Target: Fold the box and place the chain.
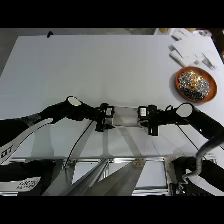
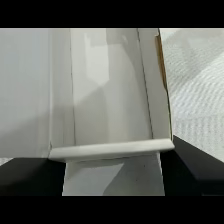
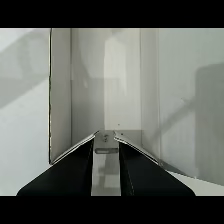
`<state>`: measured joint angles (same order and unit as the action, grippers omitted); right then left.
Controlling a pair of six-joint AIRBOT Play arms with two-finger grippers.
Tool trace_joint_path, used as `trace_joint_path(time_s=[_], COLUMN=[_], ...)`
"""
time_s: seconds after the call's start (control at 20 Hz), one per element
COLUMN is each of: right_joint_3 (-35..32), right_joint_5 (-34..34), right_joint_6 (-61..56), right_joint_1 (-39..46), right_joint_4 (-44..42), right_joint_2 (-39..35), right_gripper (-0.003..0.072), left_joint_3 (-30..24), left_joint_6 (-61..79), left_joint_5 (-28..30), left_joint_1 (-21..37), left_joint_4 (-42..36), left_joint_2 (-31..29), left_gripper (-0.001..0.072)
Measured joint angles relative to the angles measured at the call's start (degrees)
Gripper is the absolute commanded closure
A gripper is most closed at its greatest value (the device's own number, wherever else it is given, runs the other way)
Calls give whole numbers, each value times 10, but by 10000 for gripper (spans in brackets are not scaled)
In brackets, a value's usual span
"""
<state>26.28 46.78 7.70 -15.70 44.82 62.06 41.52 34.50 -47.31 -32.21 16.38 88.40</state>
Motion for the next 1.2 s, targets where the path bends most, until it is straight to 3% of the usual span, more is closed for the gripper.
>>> trace_joint_path(time_s=[0.1,0.25,0.45,0.55,0.65,1.0,1.2], right_joint_3=[-6,-19,-28,-30,-31,-31,-31], right_joint_5=[-1,-3,-7,-9,-6,3,14], right_joint_6=[9,40,58,60,56,-32,-157], right_joint_1=[0,0,0,0,4,45,55], right_joint_4=[-15,-35,-45,-46,-45,-45,-42], right_joint_2=[0,0,0,-2,-11,-93,-133], right_gripper=[484,275,274,334,650,671,671], left_joint_3=[0,0,0,0,0,0,0], left_joint_6=[0,0,0,0,0,-2,0], left_joint_5=[0,-2,-2,-2,0,1,-1], left_joint_1=[0,0,0,0,0,0,0], left_joint_4=[0,0,0,0,-1,-2,-1], left_joint_2=[0,0,0,0,0,0,0], left_gripper=[640,640,640,640,640,640,640])
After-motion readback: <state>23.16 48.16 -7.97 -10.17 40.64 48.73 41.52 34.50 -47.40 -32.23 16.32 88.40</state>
